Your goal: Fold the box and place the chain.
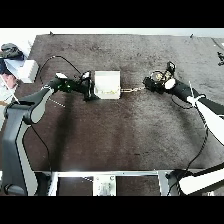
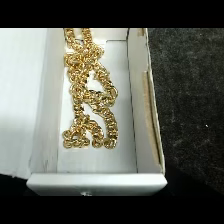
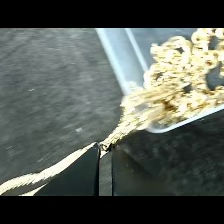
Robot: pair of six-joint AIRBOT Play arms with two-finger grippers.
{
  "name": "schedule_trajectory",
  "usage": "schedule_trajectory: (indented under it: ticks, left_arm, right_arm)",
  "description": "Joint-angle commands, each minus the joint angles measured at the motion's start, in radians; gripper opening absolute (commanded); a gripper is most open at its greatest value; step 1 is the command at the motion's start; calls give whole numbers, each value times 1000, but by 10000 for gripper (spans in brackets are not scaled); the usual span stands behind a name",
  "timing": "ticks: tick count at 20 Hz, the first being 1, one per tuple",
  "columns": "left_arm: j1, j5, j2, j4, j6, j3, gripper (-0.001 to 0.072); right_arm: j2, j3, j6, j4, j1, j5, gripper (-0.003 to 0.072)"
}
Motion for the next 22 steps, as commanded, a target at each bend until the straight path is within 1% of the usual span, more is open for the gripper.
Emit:
schedule_trajectory:
  ticks: [1, 4, 6, 9, 11, 12, 14, 16, 18, 20, 22]
  left_arm:
    - [0, 0, 0, 0, 0, 0, 343]
    - [0, 0, 0, 0, 0, 0, 343]
    - [0, 0, 0, 0, 0, 0, 343]
    - [0, 0, 0, 0, 0, 0, 343]
    - [0, 0, 0, 0, 0, 0, 344]
    - [0, 0, 0, 0, 0, 0, 343]
    - [0, 0, 0, 0, 0, 0, 343]
    - [0, 0, 0, 0, 0, 0, 343]
    - [0, 0, 0, 0, 0, 0, 343]
    - [0, 0, 0, 0, 0, 0, 343]
    - [0, 0, 0, 0, 0, 0, 343]
  right_arm:
    - [70, 1, -35, 0, 19, 49, 12]
    - [181, 1, -59, -1, 53, 74, 12]
    - [268, 1, -91, 0, 89, 55, 12]
    - [388, 1, -126, 0, 154, -40, 12]
    - [444, 1, -129, 0, 199, -113, 12]
    - [462, 5, -130, -1, 224, -138, 12]
    - [465, 45, -130, -9, 271, -146, 12]
    - [464, 92, -130, -62, 324, -175, 12]
    - [464, 132, -130, -82, 360, -198, 12]
    - [462, 148, -129, -122, 386, -214, 12]
    - [440, 147, -126, -121, 386, -194, 11]
